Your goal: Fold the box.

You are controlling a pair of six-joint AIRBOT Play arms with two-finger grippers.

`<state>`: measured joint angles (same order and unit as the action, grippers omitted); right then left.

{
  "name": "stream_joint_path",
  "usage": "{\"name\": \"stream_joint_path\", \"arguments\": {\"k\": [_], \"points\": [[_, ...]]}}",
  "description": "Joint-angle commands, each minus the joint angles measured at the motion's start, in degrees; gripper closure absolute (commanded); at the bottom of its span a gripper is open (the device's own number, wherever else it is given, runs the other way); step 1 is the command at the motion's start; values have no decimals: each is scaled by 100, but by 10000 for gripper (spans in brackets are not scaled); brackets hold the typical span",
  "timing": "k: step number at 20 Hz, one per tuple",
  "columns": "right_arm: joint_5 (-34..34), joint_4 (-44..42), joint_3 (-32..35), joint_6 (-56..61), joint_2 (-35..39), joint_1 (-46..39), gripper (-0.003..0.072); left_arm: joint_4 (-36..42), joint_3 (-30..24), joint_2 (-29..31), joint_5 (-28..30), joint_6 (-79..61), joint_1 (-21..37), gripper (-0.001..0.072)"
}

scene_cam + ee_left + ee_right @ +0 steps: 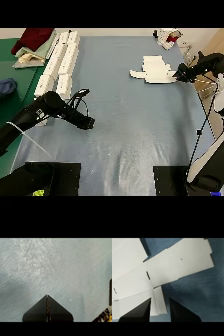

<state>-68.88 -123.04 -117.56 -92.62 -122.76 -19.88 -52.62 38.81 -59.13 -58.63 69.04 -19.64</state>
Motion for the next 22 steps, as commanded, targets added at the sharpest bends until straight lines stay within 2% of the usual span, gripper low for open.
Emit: {"name": "stream_joint_path", "arguments": {"k": [1, 2, 3, 5, 6, 10, 12, 17, 22], "points": [[-404, -136, 4, -33, -13, 22, 360, 0, 0, -2, 2, 0, -2, 700], [-496, -190, 4, -107, -13, 33, 425, 2, -2, -2, 0, -2, -2, 700], [-553, -284, 4, -168, -13, 35, 425, 2, -2, -2, 2, 0, -2, 700], [-555, -627, 2, -476, 13, 33, 658, 2, -2, -2, 2, 0, -2, 700], [-566, -758, 0, -592, 46, 33, 684, 2, -2, -2, 0, 0, -2, 700], [-1078, -879, 7, -748, 334, 35, 687, 2, -2, -2, 2, 0, -2, 700], [-1419, -881, 299, -748, 584, 46, 689, 2, -2, -2, 0, 0, -2, 700], [-1906, -588, 2184, -1051, 1705, 146, 690, 2, -2, -2, 2, 0, -2, 700], [-1261, 216, 4981, -1287, 3652, 212, 690, 4, -2, -2, 0, 0, -2, 700]]}}
